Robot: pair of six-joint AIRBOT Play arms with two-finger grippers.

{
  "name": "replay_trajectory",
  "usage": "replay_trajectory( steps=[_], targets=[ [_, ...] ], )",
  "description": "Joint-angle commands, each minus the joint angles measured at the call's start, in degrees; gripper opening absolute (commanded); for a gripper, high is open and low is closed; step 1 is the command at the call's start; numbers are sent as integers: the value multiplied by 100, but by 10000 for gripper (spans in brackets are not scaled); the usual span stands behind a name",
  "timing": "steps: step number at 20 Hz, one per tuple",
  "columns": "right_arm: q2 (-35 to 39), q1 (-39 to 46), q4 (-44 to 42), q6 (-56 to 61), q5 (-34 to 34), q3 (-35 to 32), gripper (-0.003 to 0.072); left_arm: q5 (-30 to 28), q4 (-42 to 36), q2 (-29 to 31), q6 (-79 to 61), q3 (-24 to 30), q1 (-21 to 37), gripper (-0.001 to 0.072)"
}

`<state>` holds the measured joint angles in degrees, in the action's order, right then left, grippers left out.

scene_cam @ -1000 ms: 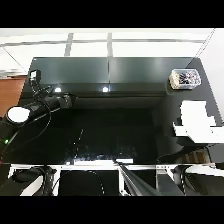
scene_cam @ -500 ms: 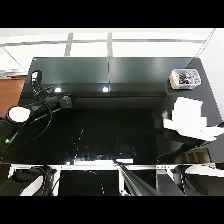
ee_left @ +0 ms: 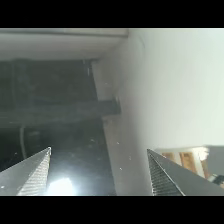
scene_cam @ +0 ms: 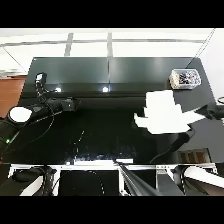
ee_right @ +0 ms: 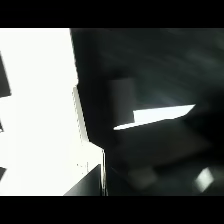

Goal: Fold the box and place the chain.

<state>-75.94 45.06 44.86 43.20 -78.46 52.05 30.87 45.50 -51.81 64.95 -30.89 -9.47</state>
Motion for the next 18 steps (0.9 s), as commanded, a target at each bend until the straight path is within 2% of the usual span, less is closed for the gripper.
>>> replay_trajectory(
  steps=[1,3,6,8,11,14,18],
  targets=[
    [632,-737,-2081,-1001,354,-885,15,111,-116,-4,0,2,-245,710],
    [1086,-1429,-2966,-1414,691,-1545,15,44,-304,-37,0,2,-431,709],
    [1661,-2743,-3676,-1812,2144,-2441,15,96,-778,-293,0,-4,-546,705],
    [1746,-3626,-4192,-1969,3032,-2796,15,358,-1099,-640,-42,-125,-492,702],
    [1746,-4728,-4336,-1965,3941,-2887,15,1080,-1108,-1342,-44,-629,-334,702],
    [1746,-5259,-4334,-1963,4207,-2887,15,1958,-1187,-2293,-356,-1272,-214,702],
    [1746,-5412,-4336,-1943,4116,-2887,15,2691,-1797,-3501,-804,-2017,-83,702]
  ],
)
